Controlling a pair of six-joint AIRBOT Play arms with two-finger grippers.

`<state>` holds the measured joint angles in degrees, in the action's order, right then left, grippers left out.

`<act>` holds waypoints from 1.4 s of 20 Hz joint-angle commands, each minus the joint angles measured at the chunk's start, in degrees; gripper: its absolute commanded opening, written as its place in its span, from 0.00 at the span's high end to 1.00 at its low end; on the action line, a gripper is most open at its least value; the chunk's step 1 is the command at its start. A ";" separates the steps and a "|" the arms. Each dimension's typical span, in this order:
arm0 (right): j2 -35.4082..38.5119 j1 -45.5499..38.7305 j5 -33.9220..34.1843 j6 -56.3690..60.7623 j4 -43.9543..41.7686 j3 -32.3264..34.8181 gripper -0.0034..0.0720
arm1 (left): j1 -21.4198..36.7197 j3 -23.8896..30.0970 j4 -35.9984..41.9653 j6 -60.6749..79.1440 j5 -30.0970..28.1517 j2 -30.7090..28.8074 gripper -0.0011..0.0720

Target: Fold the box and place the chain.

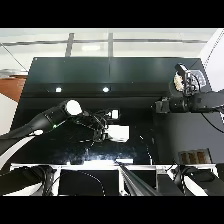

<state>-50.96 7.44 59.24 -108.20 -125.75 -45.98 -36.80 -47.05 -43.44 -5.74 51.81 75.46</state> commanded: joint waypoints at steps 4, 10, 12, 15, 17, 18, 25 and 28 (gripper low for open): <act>0.02 -0.04 -0.09 0.00 0.02 0.00 0.93 | -2.71 -0.02 -2.34 -7.85 -3.52 2.93 0.01; 0.04 -0.11 -0.09 0.00 0.46 -0.02 0.93 | -5.33 -0.74 -11.17 -13.53 -3.85 4.33 0.40; 0.04 -0.13 -0.13 0.00 0.90 -0.02 0.93 | -3.21 -2.40 -19.98 -21.51 -2.40 2.93 0.52; 0.04 -0.11 -0.52 0.00 0.87 -0.02 0.93 | 4.59 -5.22 -28.26 -30.32 -0.96 -0.13 0.53; 0.04 -0.11 -0.52 0.02 0.85 -0.02 0.93 | 12.35 -7.23 -31.17 -33.75 -1.05 -1.38 0.53; 0.04 -0.11 -0.55 0.02 0.83 -0.02 0.93 | 16.96 -8.61 -31.82 -35.17 -1.31 -1.25 0.53; 0.04 -0.04 -1.11 0.04 -0.44 -0.02 0.93 | 47.32 -28.98 -32.57 -48.26 -1.57 12.07 0.53; 0.04 -0.04 -1.38 0.07 -0.61 -0.02 0.93 | 53.40 -42.64 -32.57 -52.43 -0.52 22.32 0.53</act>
<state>-50.96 7.33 58.11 -108.20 -126.04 -45.98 9.30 -78.52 -75.53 -52.51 50.28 89.73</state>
